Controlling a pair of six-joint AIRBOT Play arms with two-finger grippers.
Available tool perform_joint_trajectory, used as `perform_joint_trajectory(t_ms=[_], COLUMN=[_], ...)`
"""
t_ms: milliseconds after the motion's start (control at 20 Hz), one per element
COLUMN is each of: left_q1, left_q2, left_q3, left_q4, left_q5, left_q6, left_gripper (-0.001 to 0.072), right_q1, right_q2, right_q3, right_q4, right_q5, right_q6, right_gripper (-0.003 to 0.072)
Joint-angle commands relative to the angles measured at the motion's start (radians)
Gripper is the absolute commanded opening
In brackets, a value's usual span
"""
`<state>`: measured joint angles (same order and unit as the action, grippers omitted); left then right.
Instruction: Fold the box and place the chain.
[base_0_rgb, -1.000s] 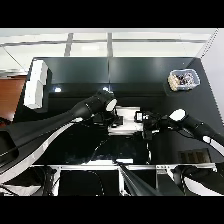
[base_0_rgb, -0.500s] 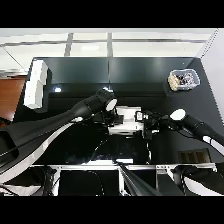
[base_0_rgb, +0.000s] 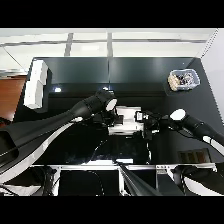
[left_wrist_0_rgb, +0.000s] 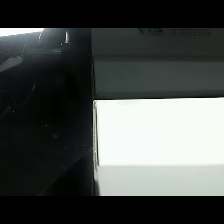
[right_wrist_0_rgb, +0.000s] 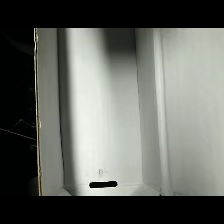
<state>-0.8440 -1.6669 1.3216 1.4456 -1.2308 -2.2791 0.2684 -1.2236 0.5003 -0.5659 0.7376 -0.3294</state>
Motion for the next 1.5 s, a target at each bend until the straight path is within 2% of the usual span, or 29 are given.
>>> perform_joint_trajectory(t_ms=[0,50,100,150,200,350,550,650,750,1000,1050,1100,1150,1250,1300,1350,1450], left_q1=[0.001,0.001,0.002,0.002,0.002,0.002,0.002,0.002,0.002,0.002,0.002,0.002,0.002,0.002,0.002,0.002,0.002], left_q2=[0.0,0.0,0.0,0.0,0.0,0.0,0.0,0.0,0.0,0.0,0.0,0.0,0.0,0.0,0.0,0.0,0.0], left_q3=[0.001,0.001,0.001,0.001,0.001,0.001,0.001,0.001,0.001,0.001,0.001,0.001,0.001,0.001,0.001,0.001,0.001], left_q4=[0.0,0.0,0.001,0.001,0.001,0.001,0.001,0.0,0.001,0.001,0.001,0.001,0.0,0.0,0.0,0.0,0.0], left_q5=[-0.004,-0.004,-0.004,-0.003,-0.003,-0.004,-0.004,-0.004,-0.004,-0.004,-0.004,-0.004,-0.004,-0.004,-0.004,-0.004,-0.004], left_q6=[0.001,0.001,0.001,0.001,0.001,0.001,0.001,0.001,0.001,0.001,0.001,0.001,0.001,0.001,0.001,0.001,0.001], left_gripper=[0.0025,0.0025,0.0025,0.0025,0.0025,0.0025,0.0025,0.0026,0.0026,0.0025,0.0026,0.0026,0.0026,0.0026,0.0025,0.0026,0.0025], right_q1=[0.0,0.0,0.0,0.0,0.0,0.0,0.0,0.0,0.0,0.0,0.0,0.001,0.001,0.002,0.005,0.011,0.036], right_q2=[-0.001,-0.001,-0.001,0.0,0.002,0.03,0.119,0.141,0.14,0.14,0.14,0.14,0.138,0.132,0.127,0.122,0.1], right_q3=[0.0,0.0,0.0,0.0,0.0,0.005,0.032,0.035,0.035,0.035,0.035,0.035,0.035,0.035,0.035,0.035,0.035], right_q4=[0.005,0.005,0.005,0.004,0.007,-0.03,-0.229,-0.28,-0.283,-0.253,-0.236,-0.228,-0.215,-0.159,-0.126,-0.093,-0.026], right_q5=[-0.001,-0.001,-0.002,-0.002,-0.001,0.007,0.055,0.1,0.127,0.106,0.109,0.122,0.123,0.123,0.123,0.119,0.106], right_q6=[0.001,0.008,0.029,0.058,0.088,0.114,0.167,0.169,0.168,0.168,0.168,0.166,0.165,0.165,0.165,0.165,0.165], right_gripper=[0.0019,0.0021,0.0111,0.0453,0.0651,0.0651,0.0651,0.0651,0.0651,0.065,0.0497,0.0225,0.0179,0.0177,0.015,0.0076,0.0078])
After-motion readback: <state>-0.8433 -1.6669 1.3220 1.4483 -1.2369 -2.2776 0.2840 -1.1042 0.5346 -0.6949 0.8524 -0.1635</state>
